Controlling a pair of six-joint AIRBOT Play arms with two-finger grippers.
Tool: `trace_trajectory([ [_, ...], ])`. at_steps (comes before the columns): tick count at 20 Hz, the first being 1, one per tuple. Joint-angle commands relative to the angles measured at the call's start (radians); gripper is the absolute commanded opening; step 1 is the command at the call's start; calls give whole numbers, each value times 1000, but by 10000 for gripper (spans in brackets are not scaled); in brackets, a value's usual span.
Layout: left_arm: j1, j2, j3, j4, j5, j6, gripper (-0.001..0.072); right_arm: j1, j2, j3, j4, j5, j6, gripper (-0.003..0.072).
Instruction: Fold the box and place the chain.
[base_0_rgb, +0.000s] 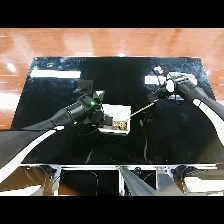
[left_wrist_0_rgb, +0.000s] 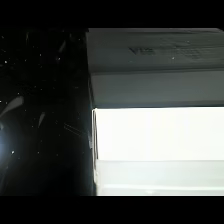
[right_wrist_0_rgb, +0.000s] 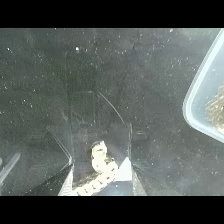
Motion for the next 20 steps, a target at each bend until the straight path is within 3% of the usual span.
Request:
trace_trajectory([
  [1,0,0,0,0,-2,0,19,1,-8,0,0,11,0,424],
  [6,0,0,0,-1,-1,0,19,1,-16,0,1,16,0,417],
  [7,0,0,0,-1,-1,0,19,1,-16,0,1,21,-1,210],
  [8,0,0,0,-3,-1,0,19,1,-16,0,1,23,-1,54],
  [16,0,0,0,-3,0,0,19,1,37,14,-1,64,-1,25],
  [20,0,0,0,-3,0,0,19,2,138,58,6,180,-1,25],
])
